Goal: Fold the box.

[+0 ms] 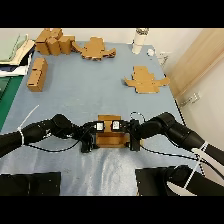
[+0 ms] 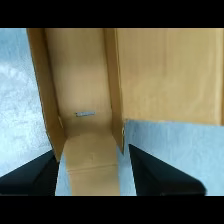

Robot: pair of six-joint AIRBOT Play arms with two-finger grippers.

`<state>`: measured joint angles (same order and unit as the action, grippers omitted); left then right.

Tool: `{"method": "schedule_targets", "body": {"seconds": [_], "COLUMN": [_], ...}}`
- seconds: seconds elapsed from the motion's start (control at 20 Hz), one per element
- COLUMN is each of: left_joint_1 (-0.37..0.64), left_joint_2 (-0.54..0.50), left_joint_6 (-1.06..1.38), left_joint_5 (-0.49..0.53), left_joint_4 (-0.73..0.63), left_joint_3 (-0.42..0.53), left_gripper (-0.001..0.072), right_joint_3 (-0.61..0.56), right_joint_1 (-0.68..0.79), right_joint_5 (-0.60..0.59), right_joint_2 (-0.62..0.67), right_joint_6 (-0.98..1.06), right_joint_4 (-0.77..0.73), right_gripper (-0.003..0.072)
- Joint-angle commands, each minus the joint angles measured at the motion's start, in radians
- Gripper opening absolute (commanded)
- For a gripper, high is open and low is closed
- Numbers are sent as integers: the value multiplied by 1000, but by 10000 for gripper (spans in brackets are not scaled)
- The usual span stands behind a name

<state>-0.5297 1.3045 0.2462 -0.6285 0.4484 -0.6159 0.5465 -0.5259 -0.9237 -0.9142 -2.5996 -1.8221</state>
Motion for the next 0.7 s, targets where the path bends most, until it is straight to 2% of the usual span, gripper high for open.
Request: {"method": "schedule_targets", "body": {"seconds": [0.0,0.1,0.15,0.25,0.65], "left_joint_1": [0,0,0,0,0], "left_joint_2": [1,1,1,1,1], "left_joint_6": [0,0,0,0,0], "left_joint_5": [0,0,0,0,0], "left_joint_4": [0,0,0,0,0], "left_joint_3": [0,0,0,0,0], "left_gripper": [527,527,527,526,527], "right_joint_3": [0,-2,-6,-19,-23], "right_joint_1": [-6,-12,-12,-13,-74], "right_joint_5": [33,24,17,20,124], "right_joint_2": [-1,-1,-1,-1,-5], "right_joint_6": [-54,-54,-54,-54,-63], "right_joint_4": [-57,-79,-87,-98,-102], "right_gripper": [455,316,218,137,137]}}
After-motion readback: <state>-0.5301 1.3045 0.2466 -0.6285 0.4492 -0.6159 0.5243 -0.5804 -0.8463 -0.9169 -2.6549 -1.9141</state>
